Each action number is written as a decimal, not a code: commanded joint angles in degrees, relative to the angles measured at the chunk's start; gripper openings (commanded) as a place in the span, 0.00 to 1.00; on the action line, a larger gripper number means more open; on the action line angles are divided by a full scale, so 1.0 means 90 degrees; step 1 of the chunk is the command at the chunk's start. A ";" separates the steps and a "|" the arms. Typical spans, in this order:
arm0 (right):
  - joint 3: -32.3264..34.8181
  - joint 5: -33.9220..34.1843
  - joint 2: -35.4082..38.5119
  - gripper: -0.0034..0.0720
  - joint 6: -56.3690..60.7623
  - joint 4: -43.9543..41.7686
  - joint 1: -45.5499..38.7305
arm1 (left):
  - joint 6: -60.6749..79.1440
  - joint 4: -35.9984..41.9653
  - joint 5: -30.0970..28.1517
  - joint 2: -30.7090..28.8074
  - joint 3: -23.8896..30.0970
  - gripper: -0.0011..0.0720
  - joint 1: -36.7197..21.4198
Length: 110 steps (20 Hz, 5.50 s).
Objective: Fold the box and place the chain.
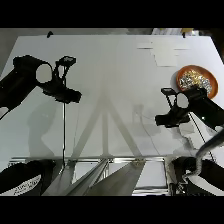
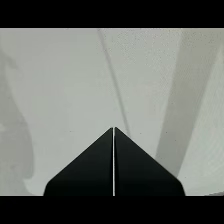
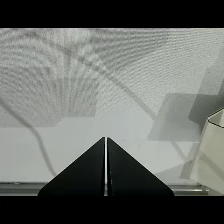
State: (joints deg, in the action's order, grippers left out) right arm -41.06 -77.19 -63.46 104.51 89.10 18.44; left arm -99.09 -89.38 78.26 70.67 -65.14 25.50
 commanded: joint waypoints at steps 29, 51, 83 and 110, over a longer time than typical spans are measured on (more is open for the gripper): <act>-0.2436 -0.0998 0.0034 0.06 -0.1010 0.3621 -0.2130 | 0.0002 -0.0002 -0.0002 -0.0005 0.0002 0.03 -0.0005; -0.1192 -0.0372 -0.1343 0.64 -0.2395 0.3402 -0.5010 | 0.0002 -0.0002 -0.0002 -0.0005 0.0002 0.03 -0.0005; 0.1035 0.1294 0.1817 0.06 -0.2106 -0.1503 -0.1139 | 0.1141 -0.0566 -0.0976 0.0015 0.0007 0.16 -0.0024; 0.1035 0.1751 0.1817 0.06 -0.1970 -0.1615 -0.0058 | 0.6698 0.5892 -0.0719 0.1892 0.0350 0.97 -0.0109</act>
State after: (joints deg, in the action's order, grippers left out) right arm -31.79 -61.76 -47.16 86.76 74.59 17.85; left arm -38.94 -37.69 73.25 87.64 -63.13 23.16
